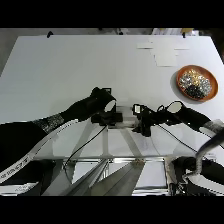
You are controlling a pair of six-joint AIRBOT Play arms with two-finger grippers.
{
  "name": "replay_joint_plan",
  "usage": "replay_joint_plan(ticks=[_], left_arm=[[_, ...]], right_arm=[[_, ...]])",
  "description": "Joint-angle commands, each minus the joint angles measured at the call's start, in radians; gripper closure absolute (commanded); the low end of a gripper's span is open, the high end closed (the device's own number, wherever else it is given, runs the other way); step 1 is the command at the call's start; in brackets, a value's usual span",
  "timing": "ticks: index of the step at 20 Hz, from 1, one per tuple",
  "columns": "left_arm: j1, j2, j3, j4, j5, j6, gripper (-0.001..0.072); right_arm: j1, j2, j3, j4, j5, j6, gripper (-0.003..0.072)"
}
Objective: Fold the box and place the chain.
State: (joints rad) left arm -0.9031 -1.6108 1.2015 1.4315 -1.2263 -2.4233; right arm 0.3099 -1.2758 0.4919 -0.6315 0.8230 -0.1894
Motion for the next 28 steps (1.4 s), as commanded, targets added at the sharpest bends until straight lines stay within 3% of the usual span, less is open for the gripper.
replay_joint_plan(ticks=[1, 3, 4, 9, 12, 16, 21, 24, 26, 27, 28], left_arm=[[-0.001, -0.008, 0.0, -0.006, -0.012, 0.012, 0.0527], [-0.001, -0.008, 0.0, -0.006, -0.012, 0.018, 0.0704], [-0.001, -0.008, 0.0, -0.006, -0.012, 0.018, 0.0708], [0.0, -0.008, 0.0, -0.001, -0.01, 0.019, 0.0698], [0.0, -0.008, -0.002, -0.001, -0.008, 0.019, 0.0622], [-0.001, -0.008, -0.002, -0.002, -0.008, 0.019, 0.062], [-0.001, -0.009, -0.003, -0.001, -0.003, 0.023, 0.0621], [-0.002, -0.009, -0.003, -0.002, -0.002, 0.022, 0.0704], [-0.001, -0.009, -0.002, -0.003, -0.001, 0.022, 0.0701], [-0.001, -0.008, -0.002, -0.003, -0.002, 0.022, 0.0697], [-0.001, -0.007, -0.002, -0.006, -0.008, 0.023, 0.0624]], right_arm=[[0.0, 0.0, 0.0, 0.0, 0.0, 0.001, 0.039], [0.0, 0.0, 0.0, 0.0, 0.0, 0.0, 0.039], [0.0, 0.0, 0.0, 0.0, 0.0, 0.001, 0.039], [0.0, 0.0, 0.0, 0.0, 0.0, 0.0, 0.039], [0.0, 0.0, 0.0, 0.0, 0.0, 0.0, 0.039], [0.0, 0.0, 0.0, 0.0, 0.0, 0.0, 0.039], [0.0, 0.0, 0.0, 0.0, 0.0, 0.0, 0.039], [0.0, 0.0, 0.0, 0.0, 0.0, 0.0, 0.039], [0.0, 0.0, 0.0, 0.0, 0.0, 0.0, 0.039], [0.0, 0.0, 0.0, 0.0, 0.0, 0.0, 0.039], [0.0, 0.0, 0.0, 0.0, 0.0, 0.0, 0.039]])
